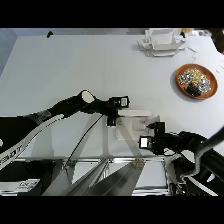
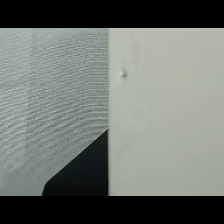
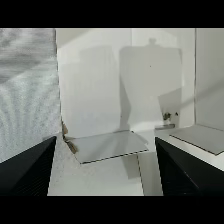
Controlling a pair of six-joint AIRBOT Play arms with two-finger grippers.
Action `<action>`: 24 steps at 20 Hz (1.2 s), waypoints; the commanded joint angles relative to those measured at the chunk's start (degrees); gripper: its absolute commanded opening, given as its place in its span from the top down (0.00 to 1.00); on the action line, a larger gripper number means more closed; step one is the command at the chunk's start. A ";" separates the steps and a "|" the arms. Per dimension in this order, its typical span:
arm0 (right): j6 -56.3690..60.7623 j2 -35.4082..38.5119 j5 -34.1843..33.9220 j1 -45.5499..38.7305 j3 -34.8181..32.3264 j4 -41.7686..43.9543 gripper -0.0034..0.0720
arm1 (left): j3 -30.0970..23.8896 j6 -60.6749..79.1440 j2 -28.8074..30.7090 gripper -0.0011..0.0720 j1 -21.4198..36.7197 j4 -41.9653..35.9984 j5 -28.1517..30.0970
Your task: Fold the box and place the chain.
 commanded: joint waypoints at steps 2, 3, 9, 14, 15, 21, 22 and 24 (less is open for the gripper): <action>1.38 -0.35 -0.63 0.07 -0.04 -0.11 0.04 | -0.04 0.00 0.02 0.97 -0.02 0.02 0.02; 1.38 -1.27 -0.83 0.07 -0.04 -0.37 0.04 | -0.04 0.00 0.02 0.97 -0.02 0.02 0.04; 1.38 -3.58 -3.15 0.07 -0.04 -2.19 0.04 | -0.04 0.00 0.02 0.97 -0.02 0.02 0.02; 1.38 -3.52 -5.68 0.00 0.00 -2.99 0.04 | -0.04 0.00 0.02 0.97 -0.02 0.02 0.02; 1.38 -3.45 -5.53 0.00 0.17 -2.99 0.04 | -0.04 0.00 0.02 0.97 -0.02 0.02 0.02; 1.01 -3.45 -4.17 -0.52 3.87 -2.89 0.04 | -0.04 0.00 0.02 0.97 -0.02 0.02 0.02; 0.35 -3.45 -4.04 -1.60 4.09 -2.25 0.04 | -0.04 0.00 0.02 0.97 -0.02 0.02 0.02; -1.49 -3.45 -3.30 -4.94 4.83 0.15 0.04 | -0.04 0.00 0.02 0.97 -0.02 0.02 0.02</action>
